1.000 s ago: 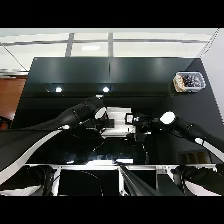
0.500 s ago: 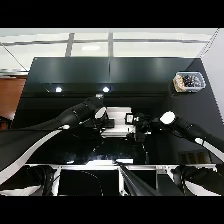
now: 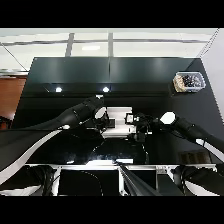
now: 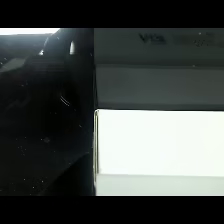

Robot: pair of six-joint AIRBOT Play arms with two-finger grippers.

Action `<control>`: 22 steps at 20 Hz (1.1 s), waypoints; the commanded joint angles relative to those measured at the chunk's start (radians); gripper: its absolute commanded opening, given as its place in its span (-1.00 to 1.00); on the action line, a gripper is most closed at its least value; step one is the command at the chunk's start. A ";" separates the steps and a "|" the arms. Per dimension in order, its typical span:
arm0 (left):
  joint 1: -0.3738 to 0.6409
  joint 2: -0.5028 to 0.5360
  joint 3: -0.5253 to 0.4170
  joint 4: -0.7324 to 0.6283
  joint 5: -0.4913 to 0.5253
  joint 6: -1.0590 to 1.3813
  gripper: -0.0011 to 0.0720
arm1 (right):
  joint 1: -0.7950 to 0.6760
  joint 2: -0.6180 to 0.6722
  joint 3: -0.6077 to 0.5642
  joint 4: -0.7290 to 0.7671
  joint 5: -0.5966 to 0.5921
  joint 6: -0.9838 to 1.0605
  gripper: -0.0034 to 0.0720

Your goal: Fold the box and place the chain.

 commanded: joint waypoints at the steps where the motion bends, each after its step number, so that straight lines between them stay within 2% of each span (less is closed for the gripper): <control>1: 0.001 0.002 0.001 0.000 -0.005 0.010 -0.90 | -0.001 0.055 0.002 -0.011 0.011 0.030 0.81; 5: 0.001 0.003 0.001 0.001 -0.008 0.015 -0.90 | -0.024 0.127 0.002 -0.141 0.062 0.053 0.80; 8: 0.001 0.003 0.001 0.000 -0.011 0.025 -0.90 | -0.036 0.132 0.001 -0.231 0.085 0.051 0.80; 16: 0.001 0.003 0.001 -0.001 -0.012 0.025 -0.90 | -0.035 0.117 0.001 -0.168 0.086 0.023 0.78; 17: 0.001 0.003 0.001 -0.003 -0.012 0.025 -0.90 | -0.035 0.108 0.001 -0.153 0.088 0.008 0.57; 18: 0.001 0.003 0.001 -0.003 -0.012 0.025 -0.90 | -0.035 0.101 0.001 -0.131 0.088 0.005 0.20; 19: 0.001 0.003 0.001 -0.004 -0.012 0.025 -0.90 | -0.035 0.097 0.001 -0.102 0.087 0.005 0.01; 20: 0.001 0.003 0.001 -0.004 -0.012 0.025 -0.90 | -0.035 0.095 0.001 -0.077 0.084 0.005 -0.32; 22: 0.001 0.003 0.001 -0.004 -0.012 0.025 -0.90 | -0.035 0.092 0.001 -0.032 0.081 0.005 -0.32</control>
